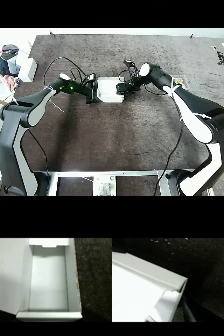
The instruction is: Fold the box and place the chain.
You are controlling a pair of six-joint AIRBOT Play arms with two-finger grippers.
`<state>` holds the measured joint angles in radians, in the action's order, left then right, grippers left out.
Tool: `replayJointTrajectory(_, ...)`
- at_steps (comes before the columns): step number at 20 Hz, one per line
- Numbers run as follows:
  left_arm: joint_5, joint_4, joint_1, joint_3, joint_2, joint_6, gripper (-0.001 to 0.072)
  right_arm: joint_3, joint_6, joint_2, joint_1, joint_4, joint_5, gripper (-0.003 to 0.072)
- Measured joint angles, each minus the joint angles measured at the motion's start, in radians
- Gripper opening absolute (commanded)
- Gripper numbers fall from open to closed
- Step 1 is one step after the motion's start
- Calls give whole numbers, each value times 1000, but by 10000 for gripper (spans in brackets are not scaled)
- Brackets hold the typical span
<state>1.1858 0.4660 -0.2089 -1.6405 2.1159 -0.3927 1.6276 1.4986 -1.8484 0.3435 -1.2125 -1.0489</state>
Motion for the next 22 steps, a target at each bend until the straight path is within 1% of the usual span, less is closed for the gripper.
replayJointTrajectory(5, 0, 0, 0, 0, 0, 0, 485, 132, 112, -78, 43, -132, -108, 459)
replayJointTrajectory(8, 0, 0, 0, 0, 0, 0, 485, 178, 185, -104, 66, -202, -149, 457)
replayJointTrajectory(9, 0, 0, 0, 0, 0, 0, 485, 185, 208, -109, 72, -221, -157, 457)
replayJointTrajectory(10, 0, 0, -1, 0, 0, 0, 485, 191, 233, -114, 76, -238, -169, 433)
replayJointTrajectory(11, 0, 0, -1, 0, 0, 0, 485, 195, 255, -119, 79, -253, -180, 339)
replayJointTrajectory(13, 0, 0, -2, 0, 0, 0, 485, 200, 292, -124, 83, -278, -194, 339)
replayJointTrajectory(22, 0, 0, 0, 0, 0, 0, 485, 205, 391, -143, 98, -329, -177, 334)
